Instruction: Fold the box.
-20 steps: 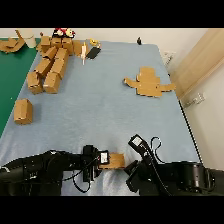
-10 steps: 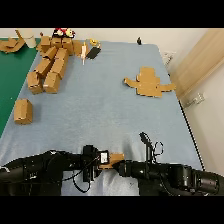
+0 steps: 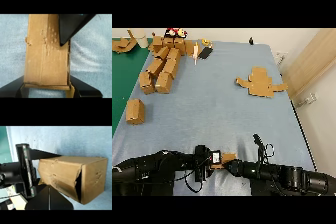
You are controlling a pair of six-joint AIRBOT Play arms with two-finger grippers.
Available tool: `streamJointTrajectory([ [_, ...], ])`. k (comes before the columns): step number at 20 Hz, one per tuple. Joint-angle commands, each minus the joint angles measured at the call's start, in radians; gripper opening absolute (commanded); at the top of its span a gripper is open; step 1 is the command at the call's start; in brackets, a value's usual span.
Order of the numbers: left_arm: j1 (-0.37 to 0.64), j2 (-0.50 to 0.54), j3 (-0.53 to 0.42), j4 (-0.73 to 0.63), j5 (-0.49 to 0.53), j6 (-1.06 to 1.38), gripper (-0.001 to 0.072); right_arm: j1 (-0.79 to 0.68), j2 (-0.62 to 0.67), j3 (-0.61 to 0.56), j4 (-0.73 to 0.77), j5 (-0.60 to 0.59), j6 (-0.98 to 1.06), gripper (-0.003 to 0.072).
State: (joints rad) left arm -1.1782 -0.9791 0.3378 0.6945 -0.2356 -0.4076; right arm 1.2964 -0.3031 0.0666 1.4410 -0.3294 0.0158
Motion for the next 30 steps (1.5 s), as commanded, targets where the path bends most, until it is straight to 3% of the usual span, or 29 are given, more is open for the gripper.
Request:
streamJointTrajectory([
  [1,0.0,0.0,0.0,0.0,0.0,0.0,0.0484,0.002,0.001,-0.008,-0.001,0.004,0.01,-0.0001],
  [19,0.0,0.0,0.0,0.0,0.0,0.0,0.0484,0.002,-0.001,-0.01,-0.002,-0.037,0.01,-0.0001],
  [23,0.0,0.0,0.0,0.0,0.0,0.0,0.0484,0.002,0.067,0.029,-0.039,-0.04,-0.009,0.0],
  [25,0.0,0.0,0.0,0.0,0.0,0.0,0.0484,-0.001,0.104,0.073,-0.084,-0.214,-0.009,0.0],
  [28,0.0,0.0,0.0,0.0,0.0,0.0,0.0484,-0.003,0.148,0.13,-0.252,-0.62,-0.048,0.0],
  [30,0.0,0.0,0.0,0.0,0.0,0.0,0.0484,-0.007,0.163,0.158,-0.322,-0.763,-0.128,0.0],
])
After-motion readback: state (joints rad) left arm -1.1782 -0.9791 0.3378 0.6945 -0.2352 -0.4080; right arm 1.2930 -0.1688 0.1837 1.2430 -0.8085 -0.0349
